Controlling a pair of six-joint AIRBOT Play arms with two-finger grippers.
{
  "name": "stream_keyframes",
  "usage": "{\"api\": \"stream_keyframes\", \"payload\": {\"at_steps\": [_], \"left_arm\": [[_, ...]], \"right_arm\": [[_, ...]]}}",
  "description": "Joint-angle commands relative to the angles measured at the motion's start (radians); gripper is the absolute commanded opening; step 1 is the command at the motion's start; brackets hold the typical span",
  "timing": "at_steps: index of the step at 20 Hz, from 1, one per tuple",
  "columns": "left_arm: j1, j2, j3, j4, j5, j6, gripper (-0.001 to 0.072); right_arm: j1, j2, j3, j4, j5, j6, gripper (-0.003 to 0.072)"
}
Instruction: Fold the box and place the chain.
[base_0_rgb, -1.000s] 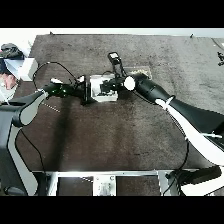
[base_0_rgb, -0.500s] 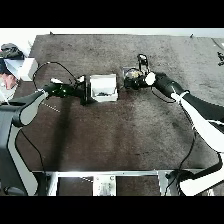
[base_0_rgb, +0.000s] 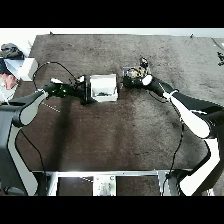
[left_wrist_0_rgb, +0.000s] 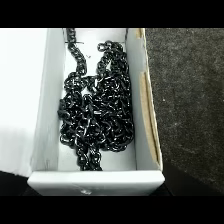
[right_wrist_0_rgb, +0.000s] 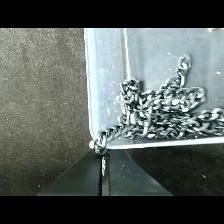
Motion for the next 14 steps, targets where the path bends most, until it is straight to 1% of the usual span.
{"api": "stream_keyframes", "payload": {"at_steps": [1, 4, 6, 9, 12, 14], "left_arm": [[0.000, 0.000, 0.000, 0.000, 0.000, 0.000, 0.0232], [0.000, 0.000, 0.000, 0.000, 0.000, 0.000, 0.0232], [0.000, 0.000, 0.000, 0.000, 0.000, 0.000, 0.0232], [0.000, 0.000, 0.000, 0.000, 0.000, 0.000, 0.0232], [0.000, 0.000, 0.000, 0.000, 0.000, 0.000, 0.0233], [0.000, 0.000, 0.000, 0.000, 0.000, 0.000, 0.0232]], "right_arm": [[-0.001, 0.016, 0.022, 0.020, 0.050, -0.021, -0.0008], [0.023, 0.159, 0.022, -0.050, 0.132, -0.056, -0.0008], [0.053, 0.292, 0.022, -0.144, 0.140, -0.056, -0.0008], [0.094, 0.461, 0.022, -0.197, 0.162, -0.056, -0.0008], [0.164, 0.579, 0.022, -0.280, 0.171, -0.056, -0.0008], [0.217, 0.636, 0.022, -0.306, 0.172, -0.056, -0.0008]]}}
